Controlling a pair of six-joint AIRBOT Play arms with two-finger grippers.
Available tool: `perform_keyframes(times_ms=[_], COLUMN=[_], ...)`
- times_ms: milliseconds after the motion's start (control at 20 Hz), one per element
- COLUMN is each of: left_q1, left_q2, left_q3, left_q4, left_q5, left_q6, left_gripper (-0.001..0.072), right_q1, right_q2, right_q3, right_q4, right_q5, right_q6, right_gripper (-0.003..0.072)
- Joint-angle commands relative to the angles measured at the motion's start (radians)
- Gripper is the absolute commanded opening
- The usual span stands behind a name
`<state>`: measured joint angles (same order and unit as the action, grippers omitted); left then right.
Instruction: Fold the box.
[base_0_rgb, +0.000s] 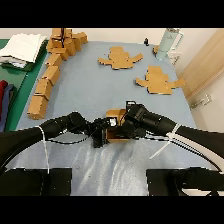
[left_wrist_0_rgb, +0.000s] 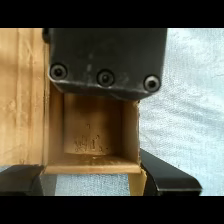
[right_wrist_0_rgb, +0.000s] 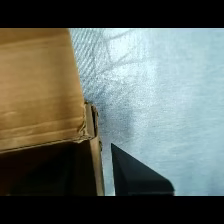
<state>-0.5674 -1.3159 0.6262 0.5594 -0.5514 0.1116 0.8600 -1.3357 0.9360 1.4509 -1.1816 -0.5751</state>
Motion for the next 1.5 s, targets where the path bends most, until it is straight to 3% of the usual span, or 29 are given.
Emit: perform_keyframes(times_ms=[0, 100, 250, 300, 350, 400, 750, 900, 950, 1050, 1250, 1350, 1450], left_q1=[0.0, 0.0, 0.0, 0.0, 0.0, 0.0, 0.0, 0.0, 0.0, 0.0, 0.0, 0.0, 0.0], left_q2=[0.0, 0.0, 0.0, 0.0, 0.0, 0.0, 0.0, 0.0, 0.0, 0.0, 0.0, 0.0, 0.0], left_q3=[0.0, 0.0, 0.0, 0.0, 0.0, 0.0, 0.0, 0.0, 0.0, 0.0, 0.0, 0.0, 0.0], left_q4=[0.0, 0.0, 0.0, 0.0, 0.0, 0.0, 0.0, 0.0, 0.0, 0.0, 0.0, 0.0, 0.0], left_q5=[0.0, 0.0, 0.0, 0.0, 0.0, 0.0, 0.0, 0.0, 0.0, 0.0, 0.0, 0.0, 0.0], left_q6=[0.0, 0.0, 0.0, 0.0, 0.0, 0.0, 0.0, 0.0, 0.0, 0.0, 0.0, 0.0, 0.0], left_gripper=[0.0479, 0.0479, 0.0479, 0.0479, 0.0479, 0.0479, 0.0479, 0.0479, 0.0479, 0.0479, 0.0478, 0.0479, 0.0479], right_q1=[0.0, 0.0, 0.0, 0.0, 0.0, 0.0, 0.0, -0.001, -0.001, -0.005, -0.122, -0.254, -0.393], right_q2=[-0.016, -0.032, -0.04, -0.04, -0.04, -0.04, 0.044, 0.101, 0.122, 0.172, 0.229, 0.208, 0.175], right_q3=[0.0, 0.0, 0.0, 0.0, 0.0, 0.0, 0.03, 0.057, 0.065, 0.076, 0.075, 0.073, 0.074], right_q4=[-0.002, -0.008, -0.008, -0.007, -0.003, -0.001, 0.001, -0.037, -0.054, -0.097, -0.15, -0.174, -0.136], right_q5=[0.027, 0.032, 0.046, 0.048, 0.047, 0.047, 0.04, -0.037, -0.069, -0.127, -0.22, -0.196, -0.077], right_q6=[0.017, 0.016, -0.017, -0.017, -0.017, -0.021, -0.02, -0.02, -0.021, -0.022, -0.134, -0.246, -0.386], right_gripper=[0.0288, 0.0003, 0.0004, 0.0086, 0.0398, 0.0548, 0.0534, 0.0533, 0.0515, 0.0398, 0.0338, 0.0165, 0.0005])
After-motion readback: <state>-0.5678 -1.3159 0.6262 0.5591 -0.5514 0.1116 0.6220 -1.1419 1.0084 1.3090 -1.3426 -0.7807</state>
